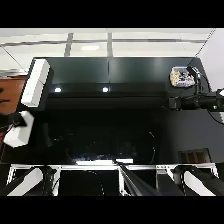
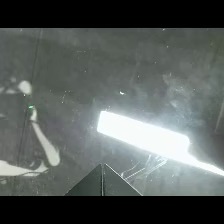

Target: Fold the box and place the chain.

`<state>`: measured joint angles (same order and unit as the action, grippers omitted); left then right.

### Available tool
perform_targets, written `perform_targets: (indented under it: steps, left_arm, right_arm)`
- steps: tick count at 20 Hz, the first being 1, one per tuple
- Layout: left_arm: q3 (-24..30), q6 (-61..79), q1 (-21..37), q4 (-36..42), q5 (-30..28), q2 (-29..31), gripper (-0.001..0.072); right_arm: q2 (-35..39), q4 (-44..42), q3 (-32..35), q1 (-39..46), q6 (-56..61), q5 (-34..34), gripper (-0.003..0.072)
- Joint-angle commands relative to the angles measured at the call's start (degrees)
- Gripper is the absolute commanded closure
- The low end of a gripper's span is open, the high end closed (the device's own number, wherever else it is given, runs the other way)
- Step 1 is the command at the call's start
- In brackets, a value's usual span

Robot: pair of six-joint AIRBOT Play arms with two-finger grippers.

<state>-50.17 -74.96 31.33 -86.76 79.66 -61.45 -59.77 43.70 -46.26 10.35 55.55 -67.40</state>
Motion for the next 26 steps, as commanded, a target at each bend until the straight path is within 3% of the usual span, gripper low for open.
perform_targets:
  steps: [1,4,7,11,16,17,19,21,25,26]
  left_arm:
    - [0.94,7.98,10.19,0.87,-6.05,-0.7,0.0417]
    - [0.94,16.85,10.27,1.4,-11.1,-3.65,0.0417]
    - [0.9,27.26,9.86,10.14,-13.77,-8.02,0.0417]
    - [-0.52,29.75,6.38,12.28,-18.25,-12.98,0.0417]
    - [-7.04,25.53,1.57,10.71,-21.05,-19.02,0.0416]
    - [-8.31,24.52,1.07,11.19,-20.81,-19.78,0.0389]
    - [-10.4,23.87,-0.5,11.61,-20.35,-19.85,-0.0004]
    - [-15.3,22.6,-2.54,11.58,-17.66,-19.17,-0.0006]
    - [-32.61,9.84,-7.17,11.52,-12.0,-18.23,-0.0001]
    - [-36.81,3.74,-8.63,11.72,-10.03,-18.23,0.0044]
  right_arm:
    - [0.02,-0.17,0.0,-0.04,0.07,2.78,0.0668]
    - [0.02,-0.24,0.02,-0.04,1.75,6.14,0.0668]
    - [0.02,-0.31,0.0,-0.04,3.41,6.45,0.0668]
    - [0.02,-0.33,0.0,-0.04,4.63,6.88,0.0668]
    - [0.02,-0.33,0.02,-0.04,6.56,6.64,0.0668]
    - [0.02,-0.35,0.02,-0.04,6.69,6.45,0.0668]
    - [0.02,-0.33,0.0,-0.07,6.82,6.1,0.0668]
    - [0.02,-0.35,0.02,-0.07,6.8,6.16,0.0668]
    - [0.02,-0.11,0.02,-1.07,6.75,6.84,0.0668]
    - [0.0,-0.04,0.02,-1.38,6.73,7.61,0.0668]
